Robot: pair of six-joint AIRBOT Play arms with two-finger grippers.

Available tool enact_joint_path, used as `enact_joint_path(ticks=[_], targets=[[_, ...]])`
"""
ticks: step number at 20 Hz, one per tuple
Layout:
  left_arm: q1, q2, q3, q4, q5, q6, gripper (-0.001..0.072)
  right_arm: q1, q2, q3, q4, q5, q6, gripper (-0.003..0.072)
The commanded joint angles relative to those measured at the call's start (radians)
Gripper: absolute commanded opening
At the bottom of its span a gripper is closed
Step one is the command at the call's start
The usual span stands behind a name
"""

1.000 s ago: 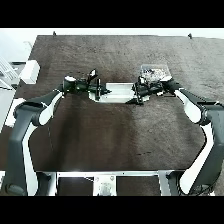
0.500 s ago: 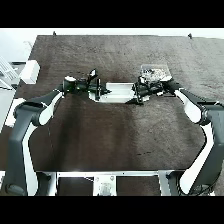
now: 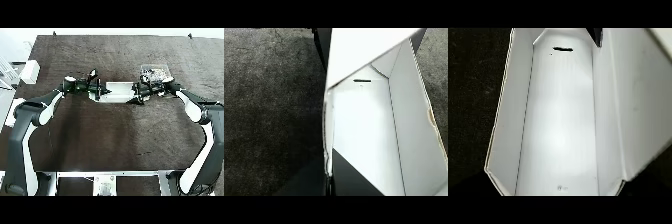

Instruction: Fold the box and place the chain.

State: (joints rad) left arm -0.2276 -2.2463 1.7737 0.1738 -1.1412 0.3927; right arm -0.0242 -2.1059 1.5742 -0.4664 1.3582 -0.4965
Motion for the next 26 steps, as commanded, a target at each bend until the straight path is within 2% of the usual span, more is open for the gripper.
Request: enact_joint_path(ticks=[1, 18, 20, 26], targets=[[0.001, 0.000, 0.000, 0.001, -0.001, 0.000, 0.0022, -0.002, -0.002, 0.001, 0.015, 0.005, -0.002, 0.0646], [0.001, 0.000, 0.000, 0.001, -0.002, 0.000, 0.0022, 0.020, -0.002, 0.001, -0.020, -0.018, -0.020, 0.0644], [0.001, 0.000, 0.000, 0.001, -0.002, 0.000, 0.0022, 0.019, -0.002, 0.001, -0.020, -0.018, -0.020, 0.0582], [0.001, 0.000, 0.000, 0.001, -0.001, 0.000, 0.0022, 0.019, -0.002, 0.001, -0.020, -0.018, -0.021, 0.0582]])
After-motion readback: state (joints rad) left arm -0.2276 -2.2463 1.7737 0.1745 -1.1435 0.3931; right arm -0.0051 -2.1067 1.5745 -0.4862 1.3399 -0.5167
